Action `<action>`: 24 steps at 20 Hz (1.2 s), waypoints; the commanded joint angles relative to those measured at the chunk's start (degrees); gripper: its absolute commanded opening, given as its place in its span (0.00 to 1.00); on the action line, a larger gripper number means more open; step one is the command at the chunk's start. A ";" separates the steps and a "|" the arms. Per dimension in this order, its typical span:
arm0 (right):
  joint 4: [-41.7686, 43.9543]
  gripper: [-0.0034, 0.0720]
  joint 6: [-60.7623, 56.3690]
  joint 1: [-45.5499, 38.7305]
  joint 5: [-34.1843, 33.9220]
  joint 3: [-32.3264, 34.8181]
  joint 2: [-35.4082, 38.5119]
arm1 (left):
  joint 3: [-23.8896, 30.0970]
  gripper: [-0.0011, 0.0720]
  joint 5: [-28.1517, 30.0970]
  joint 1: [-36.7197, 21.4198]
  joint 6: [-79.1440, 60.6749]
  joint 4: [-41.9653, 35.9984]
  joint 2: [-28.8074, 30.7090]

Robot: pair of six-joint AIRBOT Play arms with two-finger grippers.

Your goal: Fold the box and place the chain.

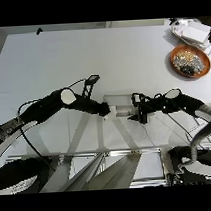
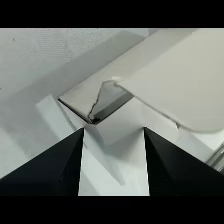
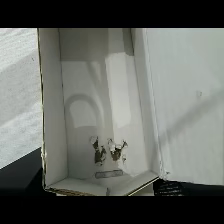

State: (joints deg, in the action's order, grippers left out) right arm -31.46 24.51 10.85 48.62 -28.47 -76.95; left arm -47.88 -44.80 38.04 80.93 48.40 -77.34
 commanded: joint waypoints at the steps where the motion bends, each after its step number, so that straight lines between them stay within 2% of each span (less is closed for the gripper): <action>1: 0.02 0.47 0.00 0.02 0.00 -0.04 0.04 | -2.34 0.59 -0.24 1.38 7.54 6.49 -0.74; 8: 0.02 0.47 0.00 0.02 0.00 -0.04 0.04 | -4.74 0.58 -1.38 5.62 20.83 15.78 -1.18; 13: 0.02 0.47 0.00 0.02 0.00 -0.04 0.04 | -10.45 0.58 -5.35 7.87 24.96 19.10 -5.97; 16: 0.02 0.47 0.00 0.02 0.00 -0.04 0.04 | -12.13 0.58 -7.39 7.72 26.62 21.16 -7.15; 22: 0.02 0.47 0.00 0.02 0.00 -0.04 0.04 | -12.13 0.58 -8.11 7.43 30.64 21.18 -7.10; 24: 0.02 0.47 0.00 0.02 0.02 -0.04 0.04 | -13.27 0.58 -11.47 7.78 31.61 20.90 -7.15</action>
State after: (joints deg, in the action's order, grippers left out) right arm -31.46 24.53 10.85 48.62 -28.47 -76.95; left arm -60.14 -52.69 45.52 110.37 69.23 -84.40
